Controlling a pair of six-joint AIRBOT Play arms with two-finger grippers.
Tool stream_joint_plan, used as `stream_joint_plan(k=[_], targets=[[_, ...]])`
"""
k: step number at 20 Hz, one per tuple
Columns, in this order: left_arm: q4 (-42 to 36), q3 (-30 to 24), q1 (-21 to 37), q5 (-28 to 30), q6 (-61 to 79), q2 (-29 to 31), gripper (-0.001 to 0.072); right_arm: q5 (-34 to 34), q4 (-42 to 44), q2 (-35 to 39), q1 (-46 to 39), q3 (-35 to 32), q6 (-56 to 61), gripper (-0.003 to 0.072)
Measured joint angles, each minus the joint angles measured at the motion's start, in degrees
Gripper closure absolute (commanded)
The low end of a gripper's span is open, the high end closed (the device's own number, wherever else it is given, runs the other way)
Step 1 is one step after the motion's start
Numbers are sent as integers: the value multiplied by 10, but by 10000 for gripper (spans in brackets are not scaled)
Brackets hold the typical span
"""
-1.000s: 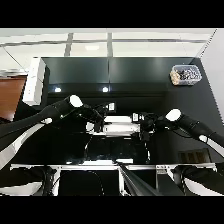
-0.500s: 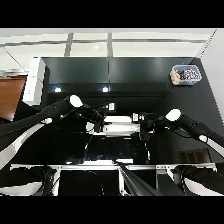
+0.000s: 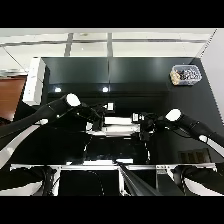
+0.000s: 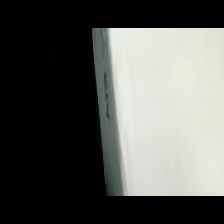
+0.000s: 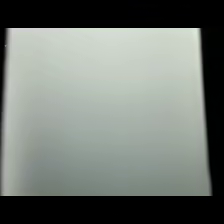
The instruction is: Fold the box and place the chain.
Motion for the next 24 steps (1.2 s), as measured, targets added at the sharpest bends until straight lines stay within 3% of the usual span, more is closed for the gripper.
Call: stream_joint_plan(k=[1,6,9,10,12,13,15,17,24], targets=[[13,0,3,-5,-14,14,-6,0,0,0,0,0,0,552],[123,0,29,-48,-164,101,-3,0,1,0,0,0,1,552],[187,0,55,-119,-295,149,12,0,1,0,0,0,1,552],[200,0,65,-150,-347,159,115,0,1,0,0,0,1,552],[217,-2,84,-216,-440,170,633,0,1,0,0,0,1,552],[223,-5,93,-247,-481,174,681,0,1,0,0,0,1,552],[223,-15,105,-297,-536,179,682,0,1,0,0,0,1,552],[189,-36,112,-309,-567,187,682,0,1,0,0,0,1,552],[-63,-157,106,-213,-548,218,681,0,1,0,0,0,1,552]])
